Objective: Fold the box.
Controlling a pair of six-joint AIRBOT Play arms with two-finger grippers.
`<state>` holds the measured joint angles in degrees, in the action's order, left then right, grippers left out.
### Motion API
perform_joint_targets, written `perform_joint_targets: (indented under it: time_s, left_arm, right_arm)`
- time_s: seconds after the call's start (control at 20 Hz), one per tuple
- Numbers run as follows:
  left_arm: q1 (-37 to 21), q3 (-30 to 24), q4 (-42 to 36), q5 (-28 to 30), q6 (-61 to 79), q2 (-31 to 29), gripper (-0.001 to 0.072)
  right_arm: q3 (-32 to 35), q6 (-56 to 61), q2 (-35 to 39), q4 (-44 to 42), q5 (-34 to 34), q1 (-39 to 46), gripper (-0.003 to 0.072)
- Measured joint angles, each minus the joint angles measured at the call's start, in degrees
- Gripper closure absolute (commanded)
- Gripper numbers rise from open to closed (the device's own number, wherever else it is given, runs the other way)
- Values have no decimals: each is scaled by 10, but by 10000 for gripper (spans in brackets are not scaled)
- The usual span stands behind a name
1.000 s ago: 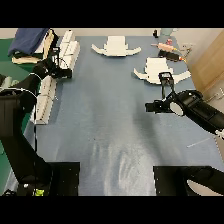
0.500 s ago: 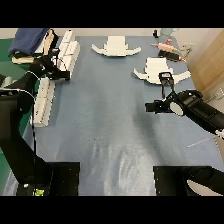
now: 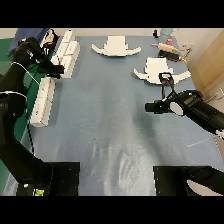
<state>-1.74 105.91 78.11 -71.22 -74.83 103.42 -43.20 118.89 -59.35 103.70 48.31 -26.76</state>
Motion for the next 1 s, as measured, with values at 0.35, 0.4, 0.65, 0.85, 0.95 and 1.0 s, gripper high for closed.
perform_joint_targets:
  time_s: [0.35,0.4,0.65,0.85,0.95,1.0]
  left_arm:
    - [78,-74,-8,-30,0,-136,701]
    - [97,-108,-8,-22,-2,-168,701]
    - [181,-320,-4,56,-36,-346,700]
    - [221,-456,-4,103,-63,-456,696]
    - [230,-492,-3,103,-71,-488,696]
    - [233,-502,-5,98,-75,-497,696]
  right_arm:
    - [-98,-64,-48,-84,75,0,685]
    - [-121,-75,-61,-99,86,0,685]
    - [-216,-102,-138,-182,129,0,685]
    - [-248,-125,-199,-245,137,-5,685]
    - [-254,-131,-216,-262,139,-8,685]
    - [-256,-134,-221,-266,140,-9,685]
